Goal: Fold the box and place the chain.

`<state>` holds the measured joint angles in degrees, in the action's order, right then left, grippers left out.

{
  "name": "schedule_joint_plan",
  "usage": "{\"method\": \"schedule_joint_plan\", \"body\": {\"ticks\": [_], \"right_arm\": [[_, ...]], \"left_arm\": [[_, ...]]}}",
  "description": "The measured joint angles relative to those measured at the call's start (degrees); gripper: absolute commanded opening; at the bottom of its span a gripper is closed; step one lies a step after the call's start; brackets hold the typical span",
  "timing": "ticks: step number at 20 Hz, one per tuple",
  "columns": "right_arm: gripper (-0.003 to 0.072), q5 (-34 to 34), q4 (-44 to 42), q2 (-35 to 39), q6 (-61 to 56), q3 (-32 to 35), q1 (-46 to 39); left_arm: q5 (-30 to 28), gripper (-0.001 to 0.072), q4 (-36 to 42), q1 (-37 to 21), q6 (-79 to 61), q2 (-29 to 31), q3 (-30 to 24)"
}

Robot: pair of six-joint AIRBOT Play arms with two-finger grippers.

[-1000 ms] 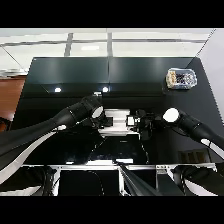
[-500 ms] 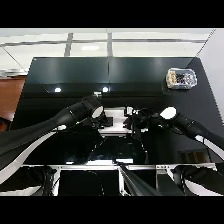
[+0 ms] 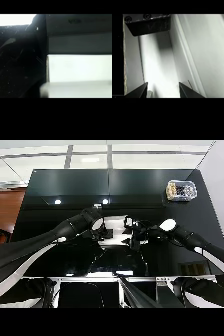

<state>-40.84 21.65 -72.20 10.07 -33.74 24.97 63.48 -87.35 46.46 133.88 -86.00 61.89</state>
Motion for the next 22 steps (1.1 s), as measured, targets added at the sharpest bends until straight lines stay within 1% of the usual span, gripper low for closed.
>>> {"method": "schedule_joint_plan", "body": {"ticks": [1, 2, 3, 6, 9, 12, 15, 17, 18, 20, 22], "right_arm": [[0.0383, 0.0, 0.0, 0.0, -0.3, 0.0, 0.0], [0.0099, 0.1, 0.0, 0.0, -0.7, 0.0, 0.0], [0.0021, -0.1, 0.0, 0.0, -1.3, 0.0, 0.0], [0.0021, -1.9, 1.3, 1.6, -6.0, 0.0, -0.9], [0.0021, -5.1, 7.7, 6.5, -17.4, -0.8, -5.0], [0.0021, -6.7, 15.8, 13.3, -33.2, -1.4, -14.8], [0.0021, -7.1, 21.9, 16.0, -53.9, -0.3, -28.0], [0.0021, -8.2, 21.9, 15.1, -63.4, 1.7, -34.5], [0.0021, -9.6, 21.0, 13.9, -66.2, 2.6, -36.5], [0.0021, -15.0, 17.9, 9.7, -67.5, 3.8, -37.9], [0.0021, -19.4, 15.1, 4.7, -67.1, 4.4, -36.1]], "left_arm": [[0.0, 0.0029, 0.0, 0.0, 0.0, 0.0, 0.0], [0.0, 0.0028, 0.0, 0.0, 0.0, 0.0, 0.0], [0.0, 0.0029, 0.0, 0.0, 0.2, 0.0, 0.0], [0.0, 0.0029, 0.0, 0.0, 0.0, 0.0, 0.0], [0.0, 0.0029, 0.1, 0.0, 0.2, 0.0, 0.0], [-0.1, 0.0028, 0.1, 0.0, 0.0, 0.0, 0.0], [0.0, 0.0028, 0.1, 0.0, 0.0, 0.0, 0.0], [0.0, 0.0028, 0.0, 0.0, 0.0, 0.0, 0.0], [0.0, 0.0028, 0.0, 0.0, 0.0, 0.0, 0.0], [0.0, 0.0028, 0.0, 0.0, 0.1, 0.0, 0.0], [0.0, 0.0028, 0.0, 0.0, 0.1, 0.0, 0.0]]}}
